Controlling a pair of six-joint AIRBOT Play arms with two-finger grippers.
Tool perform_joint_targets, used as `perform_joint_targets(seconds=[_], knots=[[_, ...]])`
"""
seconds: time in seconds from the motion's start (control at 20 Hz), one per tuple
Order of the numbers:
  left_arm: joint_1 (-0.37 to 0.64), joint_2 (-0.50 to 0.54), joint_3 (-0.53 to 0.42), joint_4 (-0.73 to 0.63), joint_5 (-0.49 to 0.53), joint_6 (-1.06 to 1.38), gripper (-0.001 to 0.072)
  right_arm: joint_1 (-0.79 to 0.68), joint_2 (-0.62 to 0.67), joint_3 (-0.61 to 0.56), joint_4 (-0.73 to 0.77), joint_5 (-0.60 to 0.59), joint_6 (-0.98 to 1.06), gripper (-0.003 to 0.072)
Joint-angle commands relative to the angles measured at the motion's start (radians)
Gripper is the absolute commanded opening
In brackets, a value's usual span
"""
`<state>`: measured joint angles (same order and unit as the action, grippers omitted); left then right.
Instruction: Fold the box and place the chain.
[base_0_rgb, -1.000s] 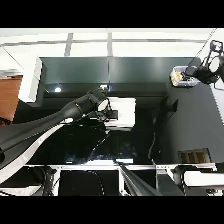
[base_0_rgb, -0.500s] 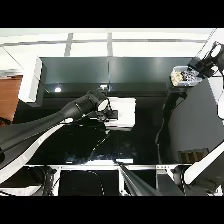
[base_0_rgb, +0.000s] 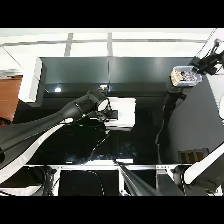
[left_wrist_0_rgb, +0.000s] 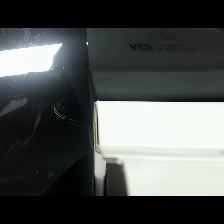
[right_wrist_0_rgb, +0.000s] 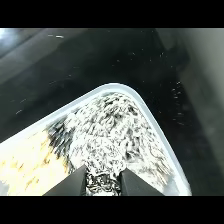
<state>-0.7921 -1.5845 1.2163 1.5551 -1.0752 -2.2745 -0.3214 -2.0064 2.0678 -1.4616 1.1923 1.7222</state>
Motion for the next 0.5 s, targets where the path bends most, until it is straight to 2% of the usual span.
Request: perform_joint_targets(seconds=[0.0, 0.15, 0.45], knots=[[0.0, 0.0, 0.0, 0.0, 0.001, 0.0, 0.0023, 0.002, 0.174, 0.002, 0.011, 0.056, -0.128, 0.0008], [0.0, 0.0, 0.0, 0.0, 0.001, 0.0, 0.0023, 0.006, 0.361, 0.002, 0.074, 0.056, -0.161, 0.0008], [0.0, 0.0, 0.0, 0.0, 0.0, 0.0, 0.0023, 0.006, 0.655, 0.0, 0.452, 0.089, -0.259, 0.0005]])
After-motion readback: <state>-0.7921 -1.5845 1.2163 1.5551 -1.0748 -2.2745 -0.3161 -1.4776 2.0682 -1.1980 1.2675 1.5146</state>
